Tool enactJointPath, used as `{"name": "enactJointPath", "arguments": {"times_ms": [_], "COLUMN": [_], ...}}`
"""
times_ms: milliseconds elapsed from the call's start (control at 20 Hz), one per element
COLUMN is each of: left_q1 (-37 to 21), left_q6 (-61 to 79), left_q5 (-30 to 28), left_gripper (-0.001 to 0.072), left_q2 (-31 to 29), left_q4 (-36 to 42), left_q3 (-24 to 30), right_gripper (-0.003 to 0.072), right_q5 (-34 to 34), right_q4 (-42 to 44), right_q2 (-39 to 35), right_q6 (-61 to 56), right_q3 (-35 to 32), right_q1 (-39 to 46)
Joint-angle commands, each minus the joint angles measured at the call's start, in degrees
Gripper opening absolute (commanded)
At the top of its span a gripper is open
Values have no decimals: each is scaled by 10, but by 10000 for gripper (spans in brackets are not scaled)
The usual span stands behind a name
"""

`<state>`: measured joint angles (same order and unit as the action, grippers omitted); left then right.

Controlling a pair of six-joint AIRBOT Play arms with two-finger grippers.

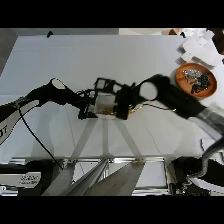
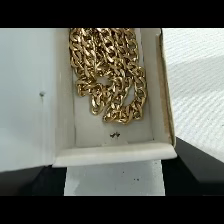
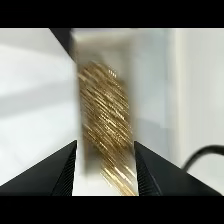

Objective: Fold the box and place the chain.

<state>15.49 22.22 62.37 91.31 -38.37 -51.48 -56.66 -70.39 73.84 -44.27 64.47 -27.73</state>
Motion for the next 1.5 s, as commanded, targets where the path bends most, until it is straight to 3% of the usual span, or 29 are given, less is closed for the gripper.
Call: {"name": "enactJointPath", "arguments": {"times_ms": [0,200,400,700,1050,1250,1350,1450], "left_q1": [0,0,0,0,0,0,0,0], "left_q6": [0,0,0,0,0,0,0,0], "left_q5": [0,0,0,0,0,0,0,0], "left_gripper": [335,335,335,335,335,335,335,335], "left_q2": [0,0,0,0,0,0,0,0], "left_q4": [0,0,0,0,0,0,0,0], "left_q3": [0,0,0,0,0,0,0,0], "right_gripper": [395,395,368,356,355,311,122,23], "right_q5": [-58,-100,-102,-82,-48,-17,-11,-18], "right_q4": [2,8,55,58,14,1,-4,-15], "right_q2": [-46,-43,-11,94,143,160,164,163], "right_q6": [68,235,357,401,403,384,368,368], "right_q3": [0,-24,-56,-56,-56,-56,-56,-56], "right_q1": [94,221,282,252,201,188,188,187]}}
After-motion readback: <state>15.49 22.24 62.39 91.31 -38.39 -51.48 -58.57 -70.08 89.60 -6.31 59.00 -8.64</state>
